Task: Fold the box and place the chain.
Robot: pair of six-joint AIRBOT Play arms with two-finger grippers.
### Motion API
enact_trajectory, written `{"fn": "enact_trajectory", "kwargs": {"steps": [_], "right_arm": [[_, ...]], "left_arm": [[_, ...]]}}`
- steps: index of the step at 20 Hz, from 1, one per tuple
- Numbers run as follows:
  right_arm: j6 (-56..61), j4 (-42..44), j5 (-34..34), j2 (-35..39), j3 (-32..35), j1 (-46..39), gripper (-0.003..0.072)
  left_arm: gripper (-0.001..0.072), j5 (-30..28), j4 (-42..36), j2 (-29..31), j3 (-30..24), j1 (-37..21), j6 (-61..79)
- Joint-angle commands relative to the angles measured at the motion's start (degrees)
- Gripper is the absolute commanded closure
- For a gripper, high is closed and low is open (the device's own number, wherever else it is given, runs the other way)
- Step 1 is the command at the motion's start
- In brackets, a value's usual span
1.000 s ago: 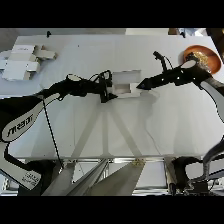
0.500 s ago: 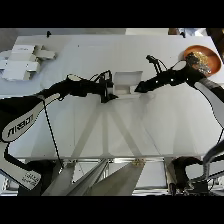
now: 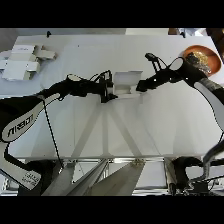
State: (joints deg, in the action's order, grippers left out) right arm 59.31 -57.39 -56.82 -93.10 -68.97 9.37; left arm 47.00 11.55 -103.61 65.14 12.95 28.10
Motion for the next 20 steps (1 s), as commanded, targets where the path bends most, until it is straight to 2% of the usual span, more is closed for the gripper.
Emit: {"fn": "enact_trajectory", "kwargs": {"steps": [1,4,12,14,17,20], "right_arm": [[4.96,-6.93,1.90,0.13,-0.09,3.06,0.0227],[12.94,-16.06,2.27,0.13,-0.15,4.66,0.0227],[24.96,-17.40,2.25,0.11,-3.74,7.50,0.0235],[26.18,-17.51,2.58,0.02,-4.92,8.81,0.0287],[27.50,-18.21,2.40,-1.16,-5.75,10.23,0.0289],[33.99,-24.48,1.46,-2.05,-5.84,11.50,0.0291]], "left_arm": [[0.0329,-0.02,0.00,-0.04,0.00,-0.04,0.00],[0.0329,-0.02,0.00,-0.04,0.00,-0.04,0.00],[0.0329,-0.02,0.00,-0.04,0.00,-0.04,0.00],[0.0329,-0.02,0.00,-0.04,0.00,-0.04,0.00],[0.0329,-0.02,0.00,-0.04,0.00,-0.04,0.00],[0.0329,-0.02,0.00,-0.04,0.00,-0.04,0.00]]}}
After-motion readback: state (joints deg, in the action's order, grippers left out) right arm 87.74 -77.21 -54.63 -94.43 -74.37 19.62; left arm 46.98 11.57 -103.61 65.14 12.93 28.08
